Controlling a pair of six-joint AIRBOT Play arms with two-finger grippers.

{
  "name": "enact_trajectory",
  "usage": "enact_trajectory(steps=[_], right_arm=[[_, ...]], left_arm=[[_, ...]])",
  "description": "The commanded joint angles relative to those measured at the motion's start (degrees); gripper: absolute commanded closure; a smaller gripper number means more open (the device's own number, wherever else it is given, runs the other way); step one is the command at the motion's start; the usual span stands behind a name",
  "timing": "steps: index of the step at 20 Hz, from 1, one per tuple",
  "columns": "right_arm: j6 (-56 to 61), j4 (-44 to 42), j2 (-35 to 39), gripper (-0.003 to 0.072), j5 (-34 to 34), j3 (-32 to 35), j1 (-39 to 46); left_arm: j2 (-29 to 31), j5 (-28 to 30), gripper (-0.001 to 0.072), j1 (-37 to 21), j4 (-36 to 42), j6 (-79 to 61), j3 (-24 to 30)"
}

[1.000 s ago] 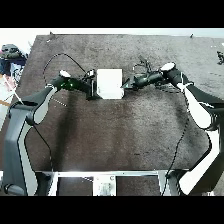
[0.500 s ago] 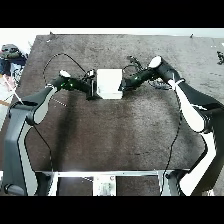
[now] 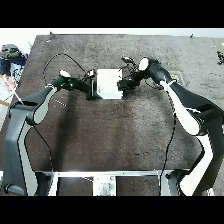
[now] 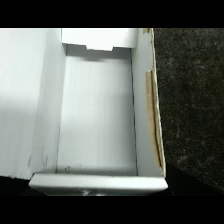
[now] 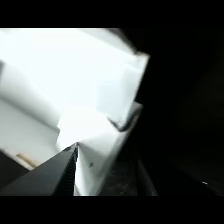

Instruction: Fold the box and place the chain.

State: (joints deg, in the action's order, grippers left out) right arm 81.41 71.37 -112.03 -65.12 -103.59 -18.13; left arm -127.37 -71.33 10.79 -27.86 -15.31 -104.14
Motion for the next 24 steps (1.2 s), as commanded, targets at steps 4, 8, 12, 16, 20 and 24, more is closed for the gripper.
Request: enact_trajectory(steps=[4,8,12,16,20,24], right_arm=[[14.7,13.8,-0.3,0.0298,0.0,-2.8,-4.7],[19.0,17.2,-2.1,0.0299,-2.3,-3.8,-6.2],[21.6,18.3,-2.7,0.035,-0.9,-3.9,-7.1],[24.0,20.0,-3.0,0.035,-0.5,-4.0,-8.3],[26.7,23.3,-3.2,0.035,-0.6,-4.0,-8.3],[28.4,24.1,-3.6,0.035,0.1,-4.0,-8.3]], left_arm=[[0.0,0.0,0.0262,0.0,0.0,0.0,0.0],[0.0,0.0,0.0262,0.0,0.0,0.0,0.0],[0.0,0.0,0.0263,0.0,0.0,0.0,0.0],[0.0,0.0,0.0263,0.0,0.0,0.0,0.0],[0.0,0.0,0.0263,0.0,0.0,0.0,0.0],[0.0,0.0,0.0262,0.0,0.0,0.0,0.0]])
